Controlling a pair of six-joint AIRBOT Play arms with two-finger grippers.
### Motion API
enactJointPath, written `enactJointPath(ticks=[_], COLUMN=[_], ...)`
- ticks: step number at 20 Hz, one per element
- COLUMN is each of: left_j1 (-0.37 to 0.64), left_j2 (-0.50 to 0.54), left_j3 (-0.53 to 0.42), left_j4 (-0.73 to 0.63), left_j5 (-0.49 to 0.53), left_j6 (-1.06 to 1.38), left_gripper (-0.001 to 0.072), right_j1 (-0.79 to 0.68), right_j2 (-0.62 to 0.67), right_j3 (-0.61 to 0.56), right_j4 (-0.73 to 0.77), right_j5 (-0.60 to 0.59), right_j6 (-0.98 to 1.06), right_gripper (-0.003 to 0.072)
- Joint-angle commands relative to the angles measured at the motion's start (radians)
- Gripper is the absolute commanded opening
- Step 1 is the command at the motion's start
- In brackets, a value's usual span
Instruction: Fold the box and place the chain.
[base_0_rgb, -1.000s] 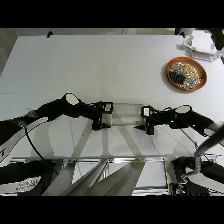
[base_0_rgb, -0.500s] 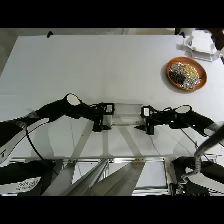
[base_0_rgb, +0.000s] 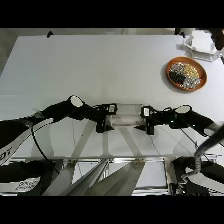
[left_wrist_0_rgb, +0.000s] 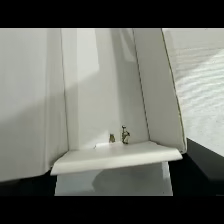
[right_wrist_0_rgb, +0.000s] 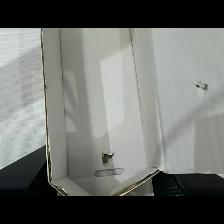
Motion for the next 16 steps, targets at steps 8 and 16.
enactJointPath(ticks=[8,16], left_j1=[0.009,0.031], left_j2=[-0.008,0.008], left_j3=[-0.024,-0.050], left_j4=[-0.005,-0.012], left_j5=[0.023,0.020], left_j6=[-0.001,-0.001], left_gripper=[0.0692,0.0692], right_j1=[0.000,0.000], right_j2=[0.000,0.000], right_j3=[0.000,0.000], right_j4=[0.000,0.000], right_j5=[0.000,0.000], right_j6=[0.001,0.001], right_gripper=[0.0343,0.0343])
